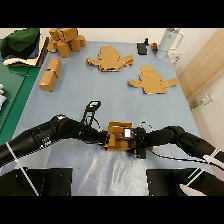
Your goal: Fold the box.
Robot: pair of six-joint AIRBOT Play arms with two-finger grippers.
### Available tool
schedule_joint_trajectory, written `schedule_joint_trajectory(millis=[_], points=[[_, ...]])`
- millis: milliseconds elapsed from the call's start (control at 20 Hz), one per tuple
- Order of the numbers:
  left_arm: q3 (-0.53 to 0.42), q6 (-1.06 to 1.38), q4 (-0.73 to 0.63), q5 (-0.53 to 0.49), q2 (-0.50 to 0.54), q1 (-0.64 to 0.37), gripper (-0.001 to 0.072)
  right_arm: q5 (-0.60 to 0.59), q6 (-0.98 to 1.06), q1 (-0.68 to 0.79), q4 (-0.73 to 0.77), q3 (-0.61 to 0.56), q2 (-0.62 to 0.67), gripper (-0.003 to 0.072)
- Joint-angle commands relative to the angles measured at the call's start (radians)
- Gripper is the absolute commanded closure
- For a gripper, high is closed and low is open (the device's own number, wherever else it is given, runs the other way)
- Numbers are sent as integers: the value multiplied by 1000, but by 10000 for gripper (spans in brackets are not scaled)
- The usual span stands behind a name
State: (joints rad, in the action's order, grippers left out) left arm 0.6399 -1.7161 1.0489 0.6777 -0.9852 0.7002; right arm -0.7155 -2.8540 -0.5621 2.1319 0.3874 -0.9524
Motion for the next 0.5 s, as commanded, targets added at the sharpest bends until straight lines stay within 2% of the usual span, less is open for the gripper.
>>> schedule_joint_trajectory(millis=[0,450], points=[[4,18,-20,-23,-25,26,282,0,0,-1,0,1,0,226],[4,18,-24,22,-37,36,284,0,0,-1,0,1,0,226]])
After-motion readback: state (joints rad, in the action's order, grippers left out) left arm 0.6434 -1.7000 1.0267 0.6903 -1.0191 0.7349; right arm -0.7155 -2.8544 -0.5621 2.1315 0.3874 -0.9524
